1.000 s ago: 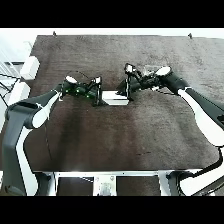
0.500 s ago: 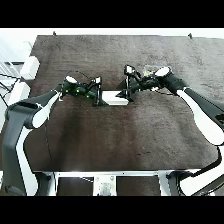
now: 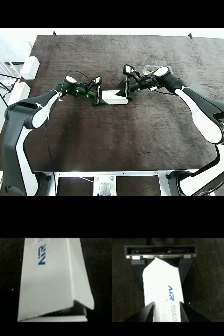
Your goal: Fold the box and place the chain.
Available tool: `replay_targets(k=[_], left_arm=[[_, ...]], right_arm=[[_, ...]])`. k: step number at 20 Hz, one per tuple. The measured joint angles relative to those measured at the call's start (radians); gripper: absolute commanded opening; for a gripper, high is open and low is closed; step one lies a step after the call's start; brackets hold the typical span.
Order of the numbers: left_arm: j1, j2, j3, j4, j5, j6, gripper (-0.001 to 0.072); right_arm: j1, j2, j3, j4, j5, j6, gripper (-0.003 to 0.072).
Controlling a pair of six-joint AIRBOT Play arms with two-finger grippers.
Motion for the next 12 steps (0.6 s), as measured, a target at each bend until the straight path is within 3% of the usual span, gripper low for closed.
replay_targets(k=[2,8,10,12], left_arm=[[0.0,0.0,0.0,0.0,0.0,0.0,0.0453],[0.0,0.0,0.0,0.0,-0.002,0.001,0.0453],[0.0,0.0,0.0,0.0,-0.002,0.001,0.0453],[0.0,0.0,0.0,0.0,-0.002,0.0,0.0453]], right_arm=[[0.0,0.0,0.005,0.0,-0.002,0.0,0.0273],[0.0,0.0,0.0,-0.003,-0.006,0.0,0.0242],[0.001,-0.001,-0.006,-0.006,-0.005,0.0,0.0151],[0.001,-0.002,-0.012,-0.007,-0.005,0.0,0.0152]])
